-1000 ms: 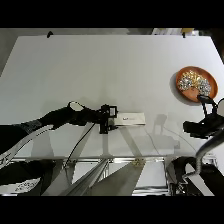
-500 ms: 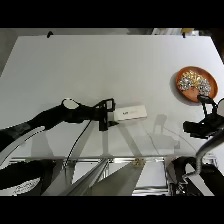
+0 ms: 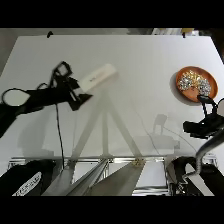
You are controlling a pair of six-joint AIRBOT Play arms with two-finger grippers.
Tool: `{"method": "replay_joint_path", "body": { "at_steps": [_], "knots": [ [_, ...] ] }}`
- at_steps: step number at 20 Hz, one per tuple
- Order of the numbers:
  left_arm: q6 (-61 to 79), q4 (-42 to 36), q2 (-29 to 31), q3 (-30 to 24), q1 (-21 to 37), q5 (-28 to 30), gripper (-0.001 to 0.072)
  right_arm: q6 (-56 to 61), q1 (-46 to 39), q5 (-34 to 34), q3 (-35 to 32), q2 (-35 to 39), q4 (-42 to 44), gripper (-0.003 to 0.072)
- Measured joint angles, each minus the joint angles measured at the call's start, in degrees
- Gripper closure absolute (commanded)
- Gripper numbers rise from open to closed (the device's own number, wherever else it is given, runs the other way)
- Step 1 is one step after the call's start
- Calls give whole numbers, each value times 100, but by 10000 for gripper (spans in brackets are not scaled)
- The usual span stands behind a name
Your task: Fold the box and place the chain.
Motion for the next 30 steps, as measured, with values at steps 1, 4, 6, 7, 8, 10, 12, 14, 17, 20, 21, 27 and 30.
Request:
{"method": "replay_joint_path", "body": {
  "at_steps": [1, 4, 6, 7, 8, 10, 12, 14, 17, 20, 21, 27, 30],
  "knots": [
    [-369, 343, 240, 0, 367, 2, 439, 0, 2, 2, -2, 0, 0, 674],
    [-1388, 1353, 680, 0, 1311, 15, 440, 0, 0, 2, -2, 0, 0, 674],
    [-2258, 2133, 732, 0, 1799, -28, 439, 0, 2, 2, -2, 0, 2, 674],
    [-2660, 2500, 691, 0, 1985, -70, 439, 0, 0, 2, -2, 0, 2, 674],
    [-3038, 2839, 612, 0, 2153, -114, 439, 0, 0, 2, -2, 0, 0, 674],
    [-3751, 3449, 372, 0, 2476, -236, 439, 0, 0, 2, -2, 0, 2, 674],
    [-4238, 3794, 85, 0, 2721, -413, 439, 0, 0, 0, 0, 0, 0, 674],
    [-4562, 3998, -195, 0, 2865, -597, 438, 0, 0, 2, 0, 0, 2, 674],
    [-4806, 4151, -553, 0, 2959, -846, 438, 0, 0, 0, -2, 0, 2, 674],
    [-4911, 4207, -844, 2, 2994, -975, 432, 0, 0, 0, 0, 0, 2, 674],
    [-4933, 4229, -925, 0, 3001, -1021, 402, 0, 0, 0, -2, 0, 0, 674],
    [-4992, 4199, -1161, 0, 3010, -1366, 20, 0, 0, 0, -2, 0, 0, 674],
    [-4992, 4175, -1172, 0, 3010, -1587, 20, 0, 0, 0, -2, 0, 2, 674]
  ]
}}
